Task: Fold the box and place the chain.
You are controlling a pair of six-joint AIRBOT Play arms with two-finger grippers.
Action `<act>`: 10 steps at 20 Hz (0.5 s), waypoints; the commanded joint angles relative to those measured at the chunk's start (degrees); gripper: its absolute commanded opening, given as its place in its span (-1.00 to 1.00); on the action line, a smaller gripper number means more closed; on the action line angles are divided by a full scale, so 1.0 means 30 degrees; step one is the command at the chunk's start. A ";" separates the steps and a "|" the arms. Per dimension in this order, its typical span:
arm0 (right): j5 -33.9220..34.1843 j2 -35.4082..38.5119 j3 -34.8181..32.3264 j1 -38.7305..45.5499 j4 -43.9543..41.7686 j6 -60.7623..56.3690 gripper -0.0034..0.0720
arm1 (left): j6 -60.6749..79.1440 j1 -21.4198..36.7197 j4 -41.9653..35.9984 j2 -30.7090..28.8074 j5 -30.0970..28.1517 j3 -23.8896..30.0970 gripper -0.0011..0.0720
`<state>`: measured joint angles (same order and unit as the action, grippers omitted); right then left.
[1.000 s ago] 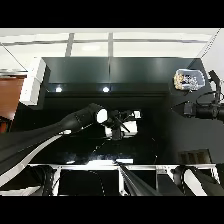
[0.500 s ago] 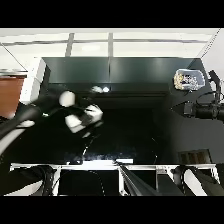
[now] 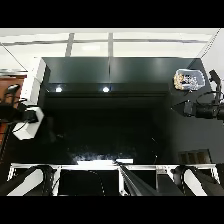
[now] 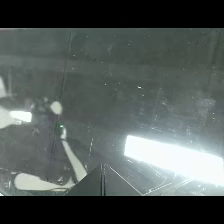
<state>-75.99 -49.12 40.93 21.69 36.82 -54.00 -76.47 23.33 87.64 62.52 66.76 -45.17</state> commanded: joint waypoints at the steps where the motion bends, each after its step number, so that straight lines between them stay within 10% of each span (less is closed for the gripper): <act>1: 0.0095 0.0000 0.0015 -0.0007 -0.0044 -0.0015 -0.85 | 0.1661 0.3126 -0.0015 -0.0080 -0.2062 0.0197 0.12; 10: 0.0554 0.0000 0.0015 -0.0007 -0.0044 -0.0182 -0.85 | 0.7315 0.3198 -0.5748 0.2667 -0.6506 0.0189 0.15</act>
<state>-74.89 -49.12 40.93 21.69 36.69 -54.06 -59.57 32.69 76.12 67.81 52.18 -44.62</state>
